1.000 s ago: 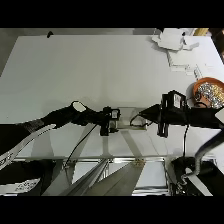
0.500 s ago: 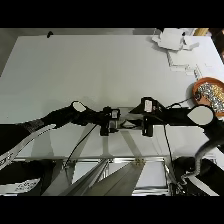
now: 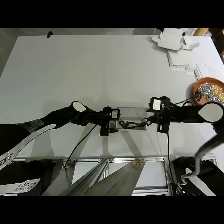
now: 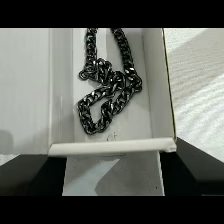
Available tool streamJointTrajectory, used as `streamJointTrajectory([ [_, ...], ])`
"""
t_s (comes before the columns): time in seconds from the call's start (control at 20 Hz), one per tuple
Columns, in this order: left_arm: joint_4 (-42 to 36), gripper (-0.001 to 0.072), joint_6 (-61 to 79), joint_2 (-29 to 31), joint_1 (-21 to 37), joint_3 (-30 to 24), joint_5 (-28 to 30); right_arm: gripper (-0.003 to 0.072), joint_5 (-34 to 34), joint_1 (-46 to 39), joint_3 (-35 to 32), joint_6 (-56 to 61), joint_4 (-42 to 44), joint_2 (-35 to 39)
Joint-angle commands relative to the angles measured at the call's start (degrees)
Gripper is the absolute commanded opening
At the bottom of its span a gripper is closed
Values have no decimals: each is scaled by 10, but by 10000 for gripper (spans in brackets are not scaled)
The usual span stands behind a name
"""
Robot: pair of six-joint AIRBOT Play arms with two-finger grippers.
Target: Fold the box and place the chain.
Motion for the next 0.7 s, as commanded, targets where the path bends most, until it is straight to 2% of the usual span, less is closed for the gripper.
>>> streamJointTrajectory([
  [0.0,0,320,0,0,0,0,0,216,29,-66,0,-45,-63,-15],
  [0.15,0,320,0,0,0,0,0,216,10,-67,0,-87,-51,-65],
  [0.25,0,320,0,0,0,0,0,178,8,-67,0,-114,-51,-101],
  [0.45,0,320,0,0,0,0,0,181,-14,-67,0,-132,-44,-160],
  [0.65,0,320,0,0,0,0,0,185,-24,-67,-3,-173,22,-184],
])
